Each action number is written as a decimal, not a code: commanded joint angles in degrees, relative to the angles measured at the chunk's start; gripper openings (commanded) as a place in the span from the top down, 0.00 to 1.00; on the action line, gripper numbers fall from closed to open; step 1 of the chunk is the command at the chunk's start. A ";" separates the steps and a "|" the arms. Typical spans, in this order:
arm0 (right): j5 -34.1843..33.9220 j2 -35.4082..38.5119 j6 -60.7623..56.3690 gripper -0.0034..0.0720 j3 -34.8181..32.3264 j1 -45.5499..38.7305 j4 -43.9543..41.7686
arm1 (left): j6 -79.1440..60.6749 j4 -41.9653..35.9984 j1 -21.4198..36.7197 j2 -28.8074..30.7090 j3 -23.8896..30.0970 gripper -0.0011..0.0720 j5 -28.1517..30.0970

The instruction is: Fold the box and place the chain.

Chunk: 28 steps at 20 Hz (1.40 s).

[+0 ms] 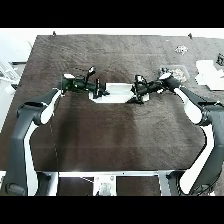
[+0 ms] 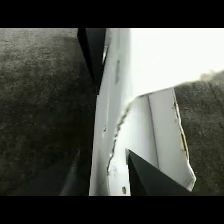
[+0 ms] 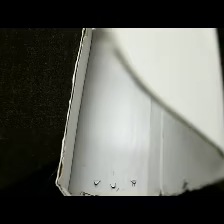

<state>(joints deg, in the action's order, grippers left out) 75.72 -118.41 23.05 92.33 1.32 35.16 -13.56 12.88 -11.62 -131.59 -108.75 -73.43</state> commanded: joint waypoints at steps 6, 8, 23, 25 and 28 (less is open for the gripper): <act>-0.22 -0.02 -0.09 0.19 0.00 0.04 -0.17 | 1.29 -1.18 1.92 1.51 -0.20 0.04 -7.56; -0.22 -0.02 -0.09 0.19 0.00 0.04 -0.17 | 2.38 -2.82 3.72 2.91 -0.20 0.04 -9.62; -0.22 -0.02 -0.09 0.19 0.00 0.04 -0.17 | 6.47 -0.79 6.64 25.46 2.97 0.97 -17.62; -0.22 -0.02 -0.09 0.19 0.00 0.04 -0.17 | 4.70 0.09 5.66 32.52 9.09 0.97 -10.12; -0.22 -0.02 -0.09 0.19 0.00 0.04 -0.17 | -1.11 0.04 4.17 44.81 23.45 0.97 4.37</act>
